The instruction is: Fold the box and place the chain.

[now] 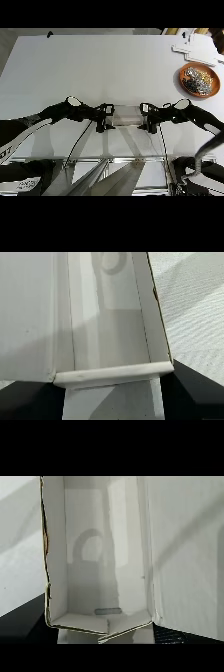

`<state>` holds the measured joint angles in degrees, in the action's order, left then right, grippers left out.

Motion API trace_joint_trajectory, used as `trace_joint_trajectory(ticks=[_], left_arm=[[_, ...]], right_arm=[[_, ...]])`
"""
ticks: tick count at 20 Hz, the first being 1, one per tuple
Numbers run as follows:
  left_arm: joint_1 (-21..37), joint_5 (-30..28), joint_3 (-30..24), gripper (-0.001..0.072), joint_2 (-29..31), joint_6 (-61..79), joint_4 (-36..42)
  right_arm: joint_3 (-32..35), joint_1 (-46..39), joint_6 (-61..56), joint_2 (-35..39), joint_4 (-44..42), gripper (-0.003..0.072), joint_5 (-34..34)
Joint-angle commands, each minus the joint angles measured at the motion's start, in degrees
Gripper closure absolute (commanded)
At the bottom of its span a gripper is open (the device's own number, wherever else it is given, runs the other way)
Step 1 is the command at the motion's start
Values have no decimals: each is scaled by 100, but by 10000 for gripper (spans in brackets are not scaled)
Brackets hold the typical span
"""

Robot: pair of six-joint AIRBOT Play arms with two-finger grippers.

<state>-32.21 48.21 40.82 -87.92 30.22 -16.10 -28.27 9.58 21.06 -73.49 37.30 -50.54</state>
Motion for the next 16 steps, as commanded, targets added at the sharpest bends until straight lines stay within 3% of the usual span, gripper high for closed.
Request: trace_joint_trajectory(ticks=[1,14,15,16], left_arm=[[-2,-2,2,506,-2,0,-2],[-2,-2,2,506,-2,2,-2],[-2,-2,2,506,-2,2,-2],[-2,-2,2,506,-2,2,-2]], right_arm=[[0,-2,0,4,0,280,0],[0,-2,125,4,2,277,-120],[0,-2,179,9,0,182,-81],[0,-2,168,17,0,21,-35]])
